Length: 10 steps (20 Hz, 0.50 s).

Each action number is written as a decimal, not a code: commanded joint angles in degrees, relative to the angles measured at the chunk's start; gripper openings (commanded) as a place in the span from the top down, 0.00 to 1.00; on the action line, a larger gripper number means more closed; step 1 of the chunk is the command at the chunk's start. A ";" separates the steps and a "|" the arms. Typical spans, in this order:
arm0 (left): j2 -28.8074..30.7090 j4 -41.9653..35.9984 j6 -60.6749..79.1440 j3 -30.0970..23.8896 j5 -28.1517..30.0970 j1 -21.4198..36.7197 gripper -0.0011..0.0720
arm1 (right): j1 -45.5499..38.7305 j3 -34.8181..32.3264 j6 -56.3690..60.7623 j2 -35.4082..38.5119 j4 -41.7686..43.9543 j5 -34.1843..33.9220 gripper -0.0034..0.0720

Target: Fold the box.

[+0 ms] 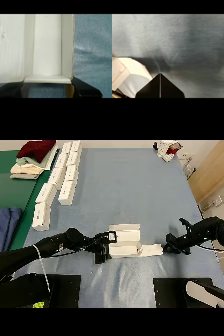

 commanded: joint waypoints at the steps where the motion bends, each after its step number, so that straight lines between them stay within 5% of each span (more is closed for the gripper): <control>1: -0.04 0.00 0.00 0.02 0.00 0.02 0.34 | -0.33 -1.53 -2.93 -0.83 4.52 -0.02 0.95; 10: -0.04 0.00 0.02 0.02 0.00 0.02 0.34 | 2.97 -2.56 -4.57 0.46 9.42 0.85 0.95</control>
